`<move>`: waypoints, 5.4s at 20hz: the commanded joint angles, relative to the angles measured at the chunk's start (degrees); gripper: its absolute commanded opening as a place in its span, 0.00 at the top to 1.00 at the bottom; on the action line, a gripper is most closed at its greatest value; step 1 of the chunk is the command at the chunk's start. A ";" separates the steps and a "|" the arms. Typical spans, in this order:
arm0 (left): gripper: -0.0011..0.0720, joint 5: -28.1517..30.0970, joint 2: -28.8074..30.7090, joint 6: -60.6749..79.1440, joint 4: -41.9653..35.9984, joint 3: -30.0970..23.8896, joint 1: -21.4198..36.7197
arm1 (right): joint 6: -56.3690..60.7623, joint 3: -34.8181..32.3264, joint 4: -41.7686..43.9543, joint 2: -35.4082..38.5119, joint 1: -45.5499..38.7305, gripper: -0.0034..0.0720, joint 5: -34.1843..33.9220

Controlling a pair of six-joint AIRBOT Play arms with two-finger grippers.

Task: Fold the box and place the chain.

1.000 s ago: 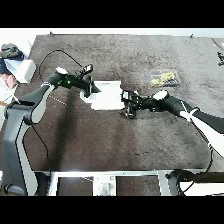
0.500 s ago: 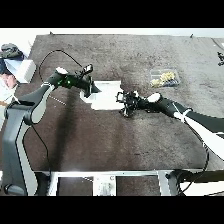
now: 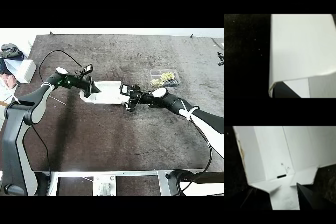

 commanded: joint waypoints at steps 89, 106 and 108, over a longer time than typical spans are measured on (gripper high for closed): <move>0.97 0.00 0.04 0.00 -0.02 0.00 -0.02 | 9.73 41.29 -6.88 -33.66 -7.26 0.33 37.68; 0.97 0.00 0.04 0.00 -0.02 0.00 -0.02 | 9.73 41.27 -6.99 -33.66 -7.26 0.33 37.55; 0.97 0.00 0.04 0.00 -0.02 0.00 -0.02 | 9.73 41.27 -6.99 -33.66 -7.26 0.33 37.55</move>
